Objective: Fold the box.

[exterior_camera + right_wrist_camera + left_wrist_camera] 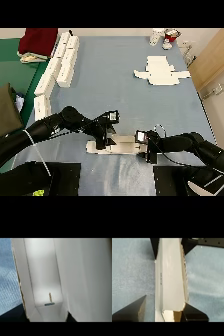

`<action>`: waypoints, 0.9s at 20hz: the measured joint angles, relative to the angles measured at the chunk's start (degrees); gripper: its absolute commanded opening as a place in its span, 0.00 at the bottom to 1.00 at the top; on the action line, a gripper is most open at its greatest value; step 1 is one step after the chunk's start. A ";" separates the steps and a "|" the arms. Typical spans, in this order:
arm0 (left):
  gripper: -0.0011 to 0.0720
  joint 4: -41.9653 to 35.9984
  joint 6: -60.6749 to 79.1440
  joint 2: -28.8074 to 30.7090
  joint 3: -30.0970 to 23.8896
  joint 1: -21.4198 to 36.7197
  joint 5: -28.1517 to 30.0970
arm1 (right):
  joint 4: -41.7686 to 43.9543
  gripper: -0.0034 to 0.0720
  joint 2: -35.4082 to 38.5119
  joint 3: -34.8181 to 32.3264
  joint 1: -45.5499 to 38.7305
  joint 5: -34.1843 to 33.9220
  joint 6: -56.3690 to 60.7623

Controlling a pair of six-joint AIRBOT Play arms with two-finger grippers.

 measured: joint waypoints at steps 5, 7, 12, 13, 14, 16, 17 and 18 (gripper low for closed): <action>0.90 12.44 -18.01 5.05 0.20 0.00 -0.94 | 0.00 0.75 0.00 0.00 0.00 0.00 0.00; 0.22 18.93 -29.88 8.26 0.28 0.00 -2.32 | 0.00 0.75 0.00 0.00 0.00 0.00 -0.02; 0.03 20.06 -51.01 12.52 0.31 -1.64 -8.61 | 0.00 0.75 0.00 0.00 0.00 0.00 -0.02; 0.03 17.14 -52.94 12.20 0.31 -2.78 -8.68 | 0.00 0.75 0.00 0.00 0.00 0.00 -0.02; 0.03 14.45 -54.29 11.45 0.39 -3.98 -8.15 | 0.00 0.75 0.00 0.00 0.00 0.00 -0.02; 0.03 10.03 -56.22 8.83 1.09 -6.03 -6.05 | 0.00 0.75 0.00 0.00 0.00 0.00 -0.02; 0.03 8.63 -56.89 7.10 1.86 -6.56 -5.03 | 0.00 0.75 0.00 0.00 0.00 0.00 -0.02; 0.03 7.56 -57.35 5.51 2.75 -6.75 -3.98 | 0.00 0.75 0.02 0.00 0.00 0.00 -0.02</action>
